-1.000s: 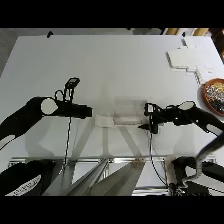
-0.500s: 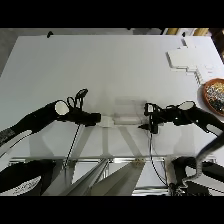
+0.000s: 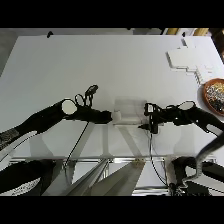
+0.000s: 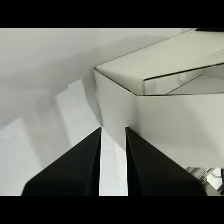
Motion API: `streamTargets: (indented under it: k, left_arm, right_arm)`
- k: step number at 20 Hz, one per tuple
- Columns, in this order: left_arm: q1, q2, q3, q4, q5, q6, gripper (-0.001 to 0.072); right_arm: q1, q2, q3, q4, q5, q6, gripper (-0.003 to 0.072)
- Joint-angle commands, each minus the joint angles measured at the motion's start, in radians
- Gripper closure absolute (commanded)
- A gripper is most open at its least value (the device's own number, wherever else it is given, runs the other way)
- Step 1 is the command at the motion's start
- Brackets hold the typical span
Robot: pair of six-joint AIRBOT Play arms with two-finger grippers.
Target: Fold the box and place the chain.
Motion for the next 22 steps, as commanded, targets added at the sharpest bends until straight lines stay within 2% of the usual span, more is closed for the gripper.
streamTargets:
  k: [1, 3, 4, 6, 7, 15, 19, 22]
  left_arm:
    - [-0.008, 0.000, 0.023, 0.000, -0.009, -0.001, 0.0538]
    - [-0.008, 0.002, 0.023, 0.000, -0.014, -0.001, 0.0535]
    - [-0.008, 0.006, 0.023, 0.000, -0.014, -0.001, 0.0487]
    - [-0.008, 0.011, 0.023, 0.001, -0.014, 0.000, 0.0469]
    - [-0.008, 0.010, 0.025, 0.001, -0.017, 0.000, 0.0432]
    - [-0.008, 0.011, 0.025, 0.014, -0.026, 0.002, 0.0433]
    - [0.029, 0.011, 0.074, 0.058, -0.116, 0.000, 0.0433]
    - [0.019, 0.004, 0.098, 0.068, -0.134, -0.001, 0.0433]
  right_arm:
    - [0.000, 0.000, 0.001, 0.000, 0.000, 0.000, 0.0246]
    - [0.000, 0.000, 0.001, 0.000, 0.000, 0.000, 0.0246]
    - [0.000, 0.000, 0.001, 0.000, 0.000, 0.000, 0.0246]
    - [0.000, 0.000, 0.001, 0.000, 0.000, 0.000, 0.0246]
    - [0.000, 0.000, 0.001, 0.000, 0.000, 0.000, 0.0246]
    - [0.000, 0.000, 0.001, 0.000, 0.000, 0.000, 0.0246]
    - [0.000, 0.000, 0.001, 0.000, 0.000, 0.000, 0.0246]
    - [0.000, 0.000, 0.001, 0.000, 0.000, 0.000, 0.0246]
